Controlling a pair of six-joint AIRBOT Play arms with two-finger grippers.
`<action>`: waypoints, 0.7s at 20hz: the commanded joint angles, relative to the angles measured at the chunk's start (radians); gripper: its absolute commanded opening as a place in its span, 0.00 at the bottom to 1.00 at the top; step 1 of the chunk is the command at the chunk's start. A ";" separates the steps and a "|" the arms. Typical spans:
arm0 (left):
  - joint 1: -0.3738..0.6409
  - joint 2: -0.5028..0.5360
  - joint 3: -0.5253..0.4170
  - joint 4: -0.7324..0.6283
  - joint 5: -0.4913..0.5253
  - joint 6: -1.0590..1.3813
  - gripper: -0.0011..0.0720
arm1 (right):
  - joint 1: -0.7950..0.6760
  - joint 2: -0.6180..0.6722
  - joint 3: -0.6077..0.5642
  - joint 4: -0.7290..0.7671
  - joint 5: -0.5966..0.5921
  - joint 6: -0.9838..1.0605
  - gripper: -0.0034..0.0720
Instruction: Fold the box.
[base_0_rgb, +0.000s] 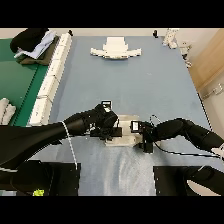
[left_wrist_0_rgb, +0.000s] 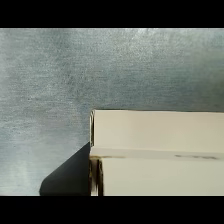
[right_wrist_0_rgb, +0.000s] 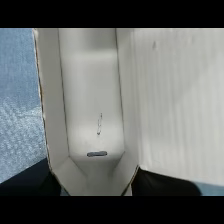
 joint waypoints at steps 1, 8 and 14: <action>-0.011 -0.001 0.001 0.003 0.003 0.002 0.04 | 0.000 0.000 0.001 0.000 0.000 0.000 0.73; -0.011 0.013 0.009 0.000 -0.005 0.025 0.68 | 0.000 0.000 0.001 0.000 0.000 0.000 0.73; -0.010 0.023 0.082 0.008 -0.101 0.076 0.68 | 0.000 0.000 0.001 0.000 0.000 0.000 0.73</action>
